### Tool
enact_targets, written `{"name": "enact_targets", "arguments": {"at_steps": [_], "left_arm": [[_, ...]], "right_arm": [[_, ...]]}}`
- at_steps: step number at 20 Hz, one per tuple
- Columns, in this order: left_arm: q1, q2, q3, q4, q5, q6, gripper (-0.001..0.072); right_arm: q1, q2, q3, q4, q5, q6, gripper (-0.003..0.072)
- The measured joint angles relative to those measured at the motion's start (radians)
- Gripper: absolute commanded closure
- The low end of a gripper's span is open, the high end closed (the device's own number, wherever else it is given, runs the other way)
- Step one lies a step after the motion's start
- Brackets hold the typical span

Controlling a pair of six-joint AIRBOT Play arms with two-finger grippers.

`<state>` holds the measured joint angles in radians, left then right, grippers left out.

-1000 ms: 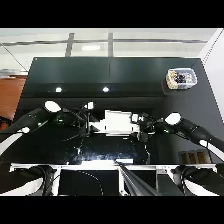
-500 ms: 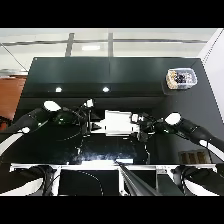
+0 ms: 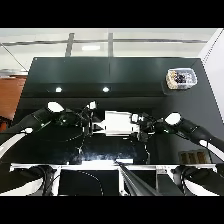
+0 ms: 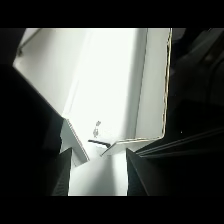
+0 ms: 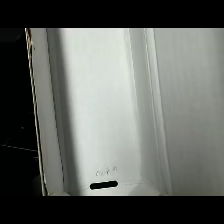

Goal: Fold the box and place the chain.

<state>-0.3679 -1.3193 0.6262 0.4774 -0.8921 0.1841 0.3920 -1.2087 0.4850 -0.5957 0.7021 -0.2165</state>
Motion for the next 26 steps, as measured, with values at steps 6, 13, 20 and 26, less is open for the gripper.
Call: {"name": "enact_targets", "arguments": {"at_steps": [6, 13, 20, 26], "left_arm": [[-0.003, 0.0, 0.0, 0.028, -0.001, -0.018, 0.0437], [-0.062, -0.006, 0.0, 0.011, 0.062, -0.018, 0.0563], [-0.106, -0.008, 0.002, 0.005, 0.132, -0.033, 0.0563], [-0.149, -0.009, 0.006, -0.006, 0.186, -0.033, 0.0563]], "right_arm": [[0.0, 0.0, 0.0, 0.0, 0.0, 0.0, 0.0219], [0.0, 0.0, 0.0, 0.0, 0.0, 0.0, 0.0219], [0.0, 0.0, 0.0, 0.0, 0.0, 0.001, 0.0219], [0.0, 0.0, 0.0, 0.0, 0.0, 0.001, 0.0219]]}}
